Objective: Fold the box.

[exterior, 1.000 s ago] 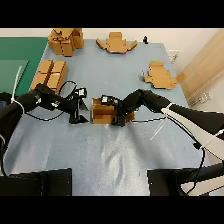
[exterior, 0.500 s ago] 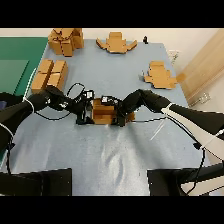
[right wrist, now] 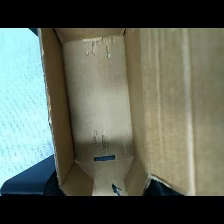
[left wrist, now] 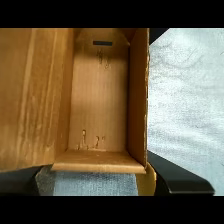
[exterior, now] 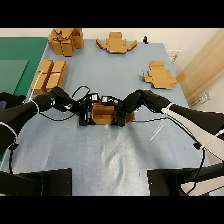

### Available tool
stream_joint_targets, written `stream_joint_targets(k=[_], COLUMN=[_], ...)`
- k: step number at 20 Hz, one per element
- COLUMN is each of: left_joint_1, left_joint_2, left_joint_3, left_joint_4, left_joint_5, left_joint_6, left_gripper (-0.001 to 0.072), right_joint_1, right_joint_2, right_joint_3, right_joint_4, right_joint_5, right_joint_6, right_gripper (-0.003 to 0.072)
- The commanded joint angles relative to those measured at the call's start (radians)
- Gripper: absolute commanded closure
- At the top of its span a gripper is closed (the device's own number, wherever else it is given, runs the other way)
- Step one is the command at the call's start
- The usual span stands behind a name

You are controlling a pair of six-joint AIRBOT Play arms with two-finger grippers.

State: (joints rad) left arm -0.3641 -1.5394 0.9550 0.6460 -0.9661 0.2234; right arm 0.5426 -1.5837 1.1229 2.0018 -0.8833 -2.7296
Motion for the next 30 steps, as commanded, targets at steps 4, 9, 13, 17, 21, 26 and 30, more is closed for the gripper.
stream_joint_targets(k=[4, 9, 13, 17, 21, 26, 30], left_joint_1=[-0.016, -0.014, -0.014, -0.014, -0.014, -0.014, -0.014], left_joint_2=[-0.001, -0.001, -0.001, -0.001, 0.000, 0.000, 0.000], left_joint_3=[0.001, 0.001, 0.001, 0.001, 0.001, 0.001, 0.001], left_joint_4=[0.030, 0.031, 0.035, 0.065, 0.072, 0.072, 0.072], left_joint_5=[0.021, 0.022, 0.024, 0.024, 0.024, 0.025, 0.025], left_joint_6=[-0.012, -0.011, -0.013, -0.016, -0.015, -0.014, -0.014], left_gripper=[0.0504, 0.0543, 0.0543, 0.0543, 0.0543, 0.0543, 0.0543], right_joint_1=[0.001, -0.004, -0.019, -0.032, -0.071, -0.150, -0.037], right_joint_2=[0.000, 0.000, 0.027, 0.085, 0.151, 0.263, 0.237], right_joint_3=[0.000, 0.000, 0.000, 0.000, 0.000, 0.000, 0.002], right_joint_4=[0.000, -0.013, -0.027, -0.015, 0.005, 0.162, 0.302], right_joint_5=[0.001, 0.006, -0.016, -0.037, -0.153, -0.209, -0.052], right_joint_6=[0.000, 0.056, 0.123, 0.141, 0.204, 0.392, 0.276], right_gripper=[0.0667, 0.0078, 0.0078, 0.0077, 0.0077, 0.0589, 0.0684])
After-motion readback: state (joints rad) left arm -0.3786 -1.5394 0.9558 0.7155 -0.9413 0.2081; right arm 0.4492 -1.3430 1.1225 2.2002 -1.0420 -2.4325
